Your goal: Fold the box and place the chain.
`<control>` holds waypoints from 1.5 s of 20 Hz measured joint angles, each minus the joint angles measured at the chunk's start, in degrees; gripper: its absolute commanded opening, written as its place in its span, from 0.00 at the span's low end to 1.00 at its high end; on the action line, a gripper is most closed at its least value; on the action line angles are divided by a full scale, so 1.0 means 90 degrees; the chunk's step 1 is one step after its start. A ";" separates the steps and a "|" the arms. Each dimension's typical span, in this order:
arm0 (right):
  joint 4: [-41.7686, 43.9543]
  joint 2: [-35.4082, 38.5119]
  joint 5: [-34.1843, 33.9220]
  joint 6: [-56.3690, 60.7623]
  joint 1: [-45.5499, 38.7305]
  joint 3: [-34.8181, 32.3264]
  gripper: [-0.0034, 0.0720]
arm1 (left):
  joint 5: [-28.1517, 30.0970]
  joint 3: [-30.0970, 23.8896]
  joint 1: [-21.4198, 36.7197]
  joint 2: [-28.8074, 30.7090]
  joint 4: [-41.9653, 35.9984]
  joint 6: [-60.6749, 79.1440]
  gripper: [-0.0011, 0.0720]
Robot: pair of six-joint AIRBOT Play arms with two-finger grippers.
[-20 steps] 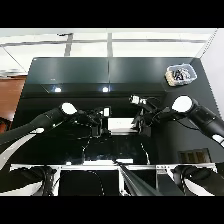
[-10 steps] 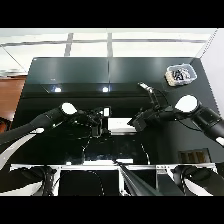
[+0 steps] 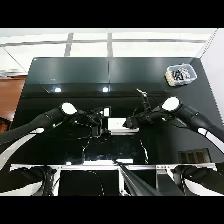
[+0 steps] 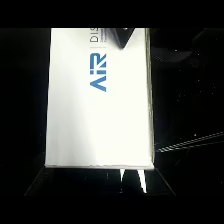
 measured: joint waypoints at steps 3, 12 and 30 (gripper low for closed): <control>-0.0095 -0.0114 -0.0039 0.0017 0.0000 0.0000 0.07 | 0.0000 0.0000 0.0000 0.0000 0.0002 0.0002 0.57; -0.0988 0.1406 0.0979 -0.0170 -0.1090 0.0784 0.07 | -0.0061 0.0015 0.0027 0.0199 0.0452 -0.0413 1.00; -0.2237 0.2698 0.1481 0.0138 -0.3313 0.0279 0.07 | -0.0109 0.2487 -0.1358 -0.0702 0.0886 -0.3810 1.00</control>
